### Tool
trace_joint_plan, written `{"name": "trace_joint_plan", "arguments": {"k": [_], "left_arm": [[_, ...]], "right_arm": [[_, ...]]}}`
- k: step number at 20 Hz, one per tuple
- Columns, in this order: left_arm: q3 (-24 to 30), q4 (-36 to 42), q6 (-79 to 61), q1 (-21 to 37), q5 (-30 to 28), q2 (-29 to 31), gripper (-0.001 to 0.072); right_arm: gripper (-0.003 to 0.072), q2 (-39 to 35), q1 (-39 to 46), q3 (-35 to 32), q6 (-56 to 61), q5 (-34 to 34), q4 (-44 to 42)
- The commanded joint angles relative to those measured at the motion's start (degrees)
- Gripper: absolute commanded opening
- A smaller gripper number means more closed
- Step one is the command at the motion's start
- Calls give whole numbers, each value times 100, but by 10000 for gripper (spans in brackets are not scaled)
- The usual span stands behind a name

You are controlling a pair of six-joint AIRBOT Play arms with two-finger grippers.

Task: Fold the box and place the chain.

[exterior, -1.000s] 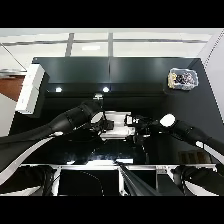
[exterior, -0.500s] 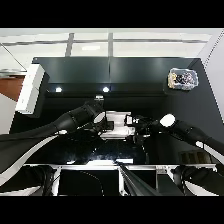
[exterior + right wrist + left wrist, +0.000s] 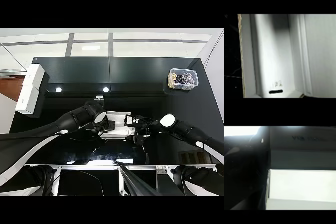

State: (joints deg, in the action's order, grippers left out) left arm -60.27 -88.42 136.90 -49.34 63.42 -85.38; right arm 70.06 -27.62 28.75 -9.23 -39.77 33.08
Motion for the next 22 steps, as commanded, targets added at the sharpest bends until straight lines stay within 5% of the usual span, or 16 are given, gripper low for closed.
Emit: {"name": "trace_joint_plan", "arguments": {"k": [1,5,10,11,12,16,22], "left_arm": [[-4,42,9,-2,0,-11,184],[-4,-9,122,-2,-17,-13,32],[-15,-2,122,-2,17,-11,36],[-17,-13,120,-2,15,-4,67],[-17,-74,122,-2,33,7,177],[-17,-111,125,2,144,7,319],[-15,-109,133,0,122,4,325]], "right_arm": [[487,0,-2,-2,2,-2,0],[487,0,-2,-2,2,-2,0],[487,0,-2,-2,2,-2,0],[487,0,-2,-2,2,-2,0],[487,0,-2,-2,2,-2,0],[487,0,-2,-2,2,-4,0],[487,0,-2,-2,2,-2,0]]}}
